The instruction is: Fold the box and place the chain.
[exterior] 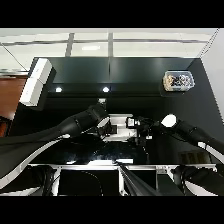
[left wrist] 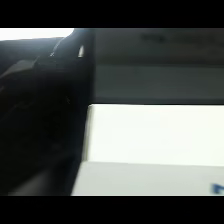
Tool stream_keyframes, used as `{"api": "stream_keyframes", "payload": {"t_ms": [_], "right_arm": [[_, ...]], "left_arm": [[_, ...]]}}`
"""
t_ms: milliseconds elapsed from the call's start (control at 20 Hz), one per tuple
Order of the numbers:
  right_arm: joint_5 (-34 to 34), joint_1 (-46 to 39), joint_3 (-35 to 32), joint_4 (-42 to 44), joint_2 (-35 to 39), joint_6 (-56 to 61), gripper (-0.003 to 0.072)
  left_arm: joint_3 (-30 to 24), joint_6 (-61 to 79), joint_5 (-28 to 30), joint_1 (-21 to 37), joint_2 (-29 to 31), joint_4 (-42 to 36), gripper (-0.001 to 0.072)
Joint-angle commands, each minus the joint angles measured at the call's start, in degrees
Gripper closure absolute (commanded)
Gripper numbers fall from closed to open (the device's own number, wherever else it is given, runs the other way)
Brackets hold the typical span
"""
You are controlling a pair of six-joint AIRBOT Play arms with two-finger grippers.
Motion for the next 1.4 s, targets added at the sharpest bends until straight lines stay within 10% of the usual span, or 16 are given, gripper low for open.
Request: {"api": "stream_keyframes", "payload": {"t_ms": [0,100,250,500,600,650,900,1150,1350], "right_arm": [[0.0,0.0,0.0,0.0,0.0,0.0,0.0532],[0.0,0.0,0.0,0.0,0.0,0.0,0.0532],[0.0,0.0,0.0,0.0,0.0,0.0,0.0534],[0.1,0.0,0.0,0.1,0.0,0.4,0.054],[-0.5,0.0,0.0,-0.4,0.5,5.3,0.0055],[-0.2,-0.1,0.2,-2.4,1.3,8.2,0.0029],[7.1,-0.2,2.7,-22.1,7.9,21.1,0.0034],[5.2,0.0,2.6,-17.3,8.0,15.1,0.0066],[5.0,0.0,2.6,-11.4,7.8,12.3,0.0276]], "left_arm": [[0.5,-0.1,-0.2,0.1,0.0,-0.1,0.0331],[0.5,-0.1,0.0,0.1,-0.1,-0.1,0.0342],[0.5,-0.1,0.1,0.1,-0.4,-0.1,0.0682],[0.5,0.3,0.2,0.1,-0.4,0.0,0.0682],[0.5,0.6,0.1,0.1,-0.3,0.1,0.0682],[0.5,0.7,-0.1,0.1,-0.3,0.2,0.0682],[0.5,2.3,-0.3,0.3,-0.3,1.0,0.0682],[0.5,2.3,-0.3,0.3,-0.3,1.0,0.0681],[0.5,2.3,-0.5,0.3,-0.3,1.0,0.0681]]}}
